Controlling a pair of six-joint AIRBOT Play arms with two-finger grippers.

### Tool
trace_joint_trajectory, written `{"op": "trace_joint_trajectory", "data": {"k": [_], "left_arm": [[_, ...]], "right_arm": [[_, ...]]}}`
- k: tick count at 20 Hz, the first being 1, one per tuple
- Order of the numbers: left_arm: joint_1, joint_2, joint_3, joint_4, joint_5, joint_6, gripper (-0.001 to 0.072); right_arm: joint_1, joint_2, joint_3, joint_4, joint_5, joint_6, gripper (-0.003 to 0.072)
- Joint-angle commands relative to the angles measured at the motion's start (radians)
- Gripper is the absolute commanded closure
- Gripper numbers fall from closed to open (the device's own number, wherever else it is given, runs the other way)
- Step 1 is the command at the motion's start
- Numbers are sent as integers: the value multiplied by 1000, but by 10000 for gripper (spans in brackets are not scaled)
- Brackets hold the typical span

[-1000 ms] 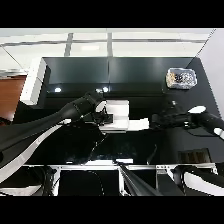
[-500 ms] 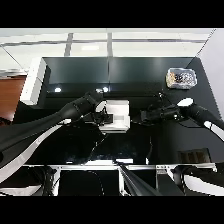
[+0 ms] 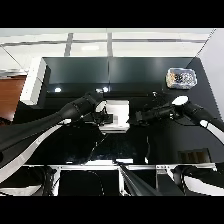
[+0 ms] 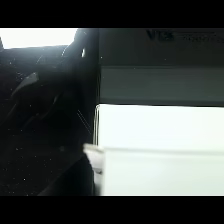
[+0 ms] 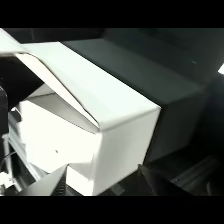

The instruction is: Fold the box and place the chain.

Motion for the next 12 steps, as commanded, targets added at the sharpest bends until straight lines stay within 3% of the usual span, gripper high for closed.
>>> {"op": "trace_joint_trajectory", "data": {"k": [1, 2, 4, 8, 12], "left_arm": [[0, -1, 0, 0, 2, 0, 683], [0, -1, 0, 0, 1, 0, 683], [0, -1, 0, 0, 2, 0, 683], [0, -1, 0, 0, 2, 0, 682], [0, -1, 0, 0, 2, 0, 683]], "right_arm": [[74, 0, 51, -109, -70, 117, 214], [98, 0, 72, -159, -88, 167, 214], [153, 0, 118, -257, -125, 271, 364], [231, -1, 191, -524, -146, 561, 368], [247, -1, 202, -557, -142, 633, 368]]}}
